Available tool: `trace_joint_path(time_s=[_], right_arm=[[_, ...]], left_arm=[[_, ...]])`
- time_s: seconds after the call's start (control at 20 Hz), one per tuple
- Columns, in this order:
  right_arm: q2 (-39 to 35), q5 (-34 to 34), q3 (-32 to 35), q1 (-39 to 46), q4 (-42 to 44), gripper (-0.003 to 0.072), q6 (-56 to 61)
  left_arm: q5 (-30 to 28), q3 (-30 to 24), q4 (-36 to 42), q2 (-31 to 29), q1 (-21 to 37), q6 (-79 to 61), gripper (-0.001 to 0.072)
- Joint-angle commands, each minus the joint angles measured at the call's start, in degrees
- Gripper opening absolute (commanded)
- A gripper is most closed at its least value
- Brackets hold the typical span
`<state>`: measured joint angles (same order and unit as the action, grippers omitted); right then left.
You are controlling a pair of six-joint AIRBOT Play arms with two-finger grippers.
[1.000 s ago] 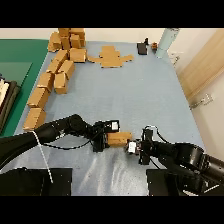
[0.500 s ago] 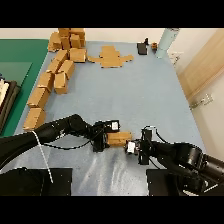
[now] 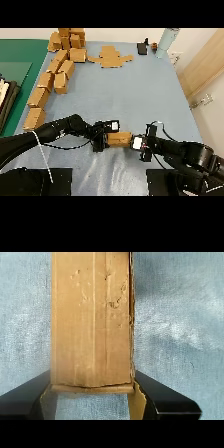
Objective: Fold the box.
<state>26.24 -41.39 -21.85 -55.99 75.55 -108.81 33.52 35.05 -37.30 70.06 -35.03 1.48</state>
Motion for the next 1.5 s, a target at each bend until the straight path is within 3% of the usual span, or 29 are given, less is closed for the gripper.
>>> trace_joint_path(time_s=[0.0, 0.3, 0.45, 0.65, 0.8, 0.9, 1.0, 1.15, 1.45], right_arm=[[-1.4, -2.4, -0.6, 1.7, -9.1, 0.0005, 17.7], [5.1, -4.9, -1.2, 12.3, -9.4, 0.0005, 50.4], [13.2, -12.2, -7.7, 18.9, -5.1, 0.0005, 51.8], [27.5, -24.4, -23.3, 29.6, 2.7, 0.0004, 43.9], [34.7, -23.5, -31.5, 33.9, 6.7, 0.0004, 43.0], [36.5, -22.6, -33.0, 34.2, 6.7, 0.0005, 43.0], [36.9, -22.5, -32.9, 34.2, 6.8, 0.0005, 43.0], [37.0, -22.5, -32.9, 34.2, 6.7, 0.0005, 43.0], [37.0, -22.5, -32.9, 34.2, 6.8, 0.0005, 43.0]], left_arm=[[0.0, 0.0, 0.0, 0.0, 0.0, 0.0, 0.0362], [0.0, 0.0, 0.0, 0.0, 0.0, 0.0, 0.0363], [0.0, 0.0, 0.0, 0.0, 0.0, 0.0, 0.0362], [-0.2, 0.0, 0.0, 0.0, 0.0, 0.0, 0.0363], [-0.3, 0.8, -1.3, -0.8, 0.3, 6.7, 0.0363], [1.2, 2.8, -9.2, -3.9, 1.9, 20.7, 0.0363], [3.4, 4.8, -18.8, -8.0, 5.9, 35.8, 0.0363], [4.9, 5.7, -29.2, -13.6, 16.3, 52.9, 0.0363], [3.5, 5.5, -31.1, -13.8, 39.8, 60.1, 0.0363]])
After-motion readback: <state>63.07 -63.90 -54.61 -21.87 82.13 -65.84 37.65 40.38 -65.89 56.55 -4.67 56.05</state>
